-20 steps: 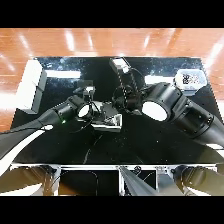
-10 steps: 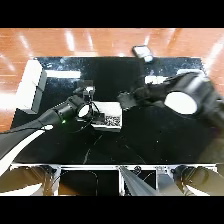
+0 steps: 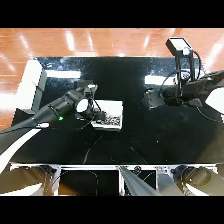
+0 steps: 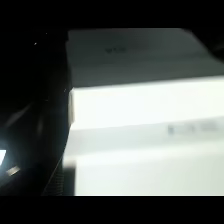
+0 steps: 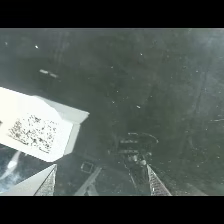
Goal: Fold the box and place the chain.
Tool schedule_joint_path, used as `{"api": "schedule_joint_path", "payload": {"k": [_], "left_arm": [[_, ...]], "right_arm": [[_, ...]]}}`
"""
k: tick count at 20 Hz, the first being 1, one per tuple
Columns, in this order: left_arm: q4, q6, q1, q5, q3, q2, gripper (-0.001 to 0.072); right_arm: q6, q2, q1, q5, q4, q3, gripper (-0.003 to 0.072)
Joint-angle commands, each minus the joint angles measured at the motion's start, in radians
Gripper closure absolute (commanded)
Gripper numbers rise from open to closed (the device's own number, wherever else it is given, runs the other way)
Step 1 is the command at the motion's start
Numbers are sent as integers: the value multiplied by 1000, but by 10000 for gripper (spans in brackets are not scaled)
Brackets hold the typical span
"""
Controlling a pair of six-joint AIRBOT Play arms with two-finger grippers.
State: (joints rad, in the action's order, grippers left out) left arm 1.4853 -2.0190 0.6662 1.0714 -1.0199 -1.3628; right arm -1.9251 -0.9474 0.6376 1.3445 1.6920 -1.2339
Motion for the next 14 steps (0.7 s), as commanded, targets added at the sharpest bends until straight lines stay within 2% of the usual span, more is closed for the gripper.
{"api": "schedule_joint_path", "payload": {"k": [1, 3, 5, 7, 9, 10, 12, 13, 14], "left_arm": [[-42, 275, -50, 235, -37, 66, 198], [-23, 387, -113, 338, -18, 161, 199], [-40, 475, -219, 344, 26, 292, 199], [-115, 567, -373, 337, 101, 432, 199], [-282, 674, -557, 320, 202, 559, 199], [-411, 735, -657, 320, 263, 616, 199], [-639, 862, -817, 346, 380, 684, 198], [-695, 898, -864, 356, 427, 694, 198], [-698, 906, -870, 337, 454, 694, 198]], "right_arm": [[35, -2, -25, -1, -6, -1, 5], [61, -33, -45, -9, -21, -7, 4], [109, -113, -66, -20, -45, -50, 5], [175, -250, -101, -52, -87, -165, 5], [289, -439, -136, -59, -180, -343, 5], [365, -545, -150, -60, -228, -434, 5], [511, -735, -169, 1, -336, -579, 5], [605, -811, -174, 64, -412, -628, 5], [660, -863, -174, 112, -465, -652, 5]]}}
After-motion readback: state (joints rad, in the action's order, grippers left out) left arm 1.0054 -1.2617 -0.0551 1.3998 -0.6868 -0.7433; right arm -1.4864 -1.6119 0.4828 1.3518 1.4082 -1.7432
